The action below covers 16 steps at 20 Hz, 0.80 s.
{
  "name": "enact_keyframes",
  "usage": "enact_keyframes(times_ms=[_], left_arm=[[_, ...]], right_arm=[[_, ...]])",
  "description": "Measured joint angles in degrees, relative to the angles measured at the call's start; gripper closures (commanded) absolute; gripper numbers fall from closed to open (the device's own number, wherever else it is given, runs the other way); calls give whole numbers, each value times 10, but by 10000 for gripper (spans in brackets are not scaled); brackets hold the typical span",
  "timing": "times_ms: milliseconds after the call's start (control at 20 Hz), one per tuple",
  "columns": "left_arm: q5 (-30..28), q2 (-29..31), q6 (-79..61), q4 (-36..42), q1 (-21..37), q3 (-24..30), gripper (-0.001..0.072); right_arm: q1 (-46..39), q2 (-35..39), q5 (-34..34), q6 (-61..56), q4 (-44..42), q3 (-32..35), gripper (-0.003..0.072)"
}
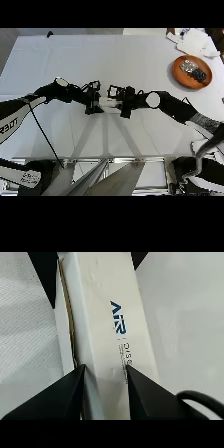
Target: Fold the box and place the chain.
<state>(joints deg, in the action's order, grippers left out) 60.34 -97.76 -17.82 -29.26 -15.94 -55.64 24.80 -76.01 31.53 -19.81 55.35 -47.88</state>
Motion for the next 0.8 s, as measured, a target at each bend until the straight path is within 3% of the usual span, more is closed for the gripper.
enact_keyframes(times_ms=[400,450,500,550,650,700,750,800], left_arm=[[0,0,1,1,0,0,318],[0,0,1,1,0,0,318],[0,0,1,1,0,0,318],[0,0,1,1,0,0,318],[0,0,1,1,0,0,318],[0,0,1,1,0,0,318],[0,0,1,1,0,0,318],[0,0,1,1,0,0,318]], right_arm=[[0,38,-3,-15,4,1,283],[-1,44,-2,-32,0,-3,342],[-4,48,3,-57,-4,-11,462],[-7,50,16,-83,-9,-21,534],[-10,48,40,-134,-21,-52,537],[-11,40,56,-155,-26,-72,578],[-14,31,71,-174,-34,-91,676],[-17,17,85,-193,-46,-110,678]])
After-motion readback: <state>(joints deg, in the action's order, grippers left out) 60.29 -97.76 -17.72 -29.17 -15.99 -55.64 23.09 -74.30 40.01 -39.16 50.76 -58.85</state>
